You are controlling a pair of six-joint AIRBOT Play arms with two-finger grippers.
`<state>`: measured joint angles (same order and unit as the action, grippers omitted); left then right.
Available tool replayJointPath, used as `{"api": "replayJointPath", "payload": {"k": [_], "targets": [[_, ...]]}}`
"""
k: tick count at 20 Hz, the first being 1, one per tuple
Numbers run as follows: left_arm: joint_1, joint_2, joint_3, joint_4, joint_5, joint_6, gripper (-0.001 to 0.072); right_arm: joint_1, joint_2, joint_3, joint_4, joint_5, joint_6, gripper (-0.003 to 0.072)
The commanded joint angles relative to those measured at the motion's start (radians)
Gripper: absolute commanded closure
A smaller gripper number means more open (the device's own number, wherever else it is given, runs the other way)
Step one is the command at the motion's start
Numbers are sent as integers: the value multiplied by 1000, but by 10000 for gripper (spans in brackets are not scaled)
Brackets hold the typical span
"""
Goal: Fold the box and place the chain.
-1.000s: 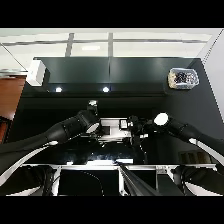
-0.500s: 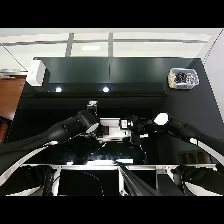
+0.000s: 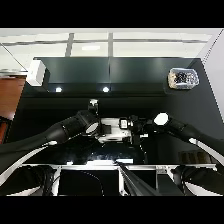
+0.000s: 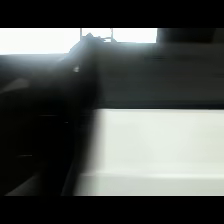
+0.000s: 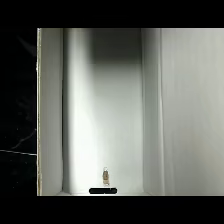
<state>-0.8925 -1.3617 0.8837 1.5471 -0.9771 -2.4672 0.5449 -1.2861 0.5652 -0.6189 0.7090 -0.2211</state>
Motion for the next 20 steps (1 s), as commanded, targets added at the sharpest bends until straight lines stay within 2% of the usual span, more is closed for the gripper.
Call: {"api": "replayJointPath", "payload": {"k": [1, 9, 10, 11, 17, 18, 19, 20], "targets": [[19, 18, 1, 21, -54, 8, 361, 0, 1, 0, -2, 5, 0, 329], [45, 31, 1, 16, -72, 32, 362, 0, 1, 0, -2, 5, 0, 329], [45, 31, 1, 16, -64, 32, 376, 0, 1, 0, -2, 5, 0, 329], [45, 31, 1, 15, -47, 33, 439, 0, 1, 0, -2, 5, 0, 329], [26, 1, 1, 12, -40, 13, 437, 0, 1, 0, -2, 5, 0, 329], [19, 0, 1, 13, -36, 13, 510, 0, 1, 0, -2, 5, 0, 329], [17, 1, 1, 15, -28, 16, 673, 0, 1, 0, -2, 5, 1, 328], [14, 1, 2, 18, -25, 23, 683, 0, 1, 0, -2, 3, 24, 308]]}}
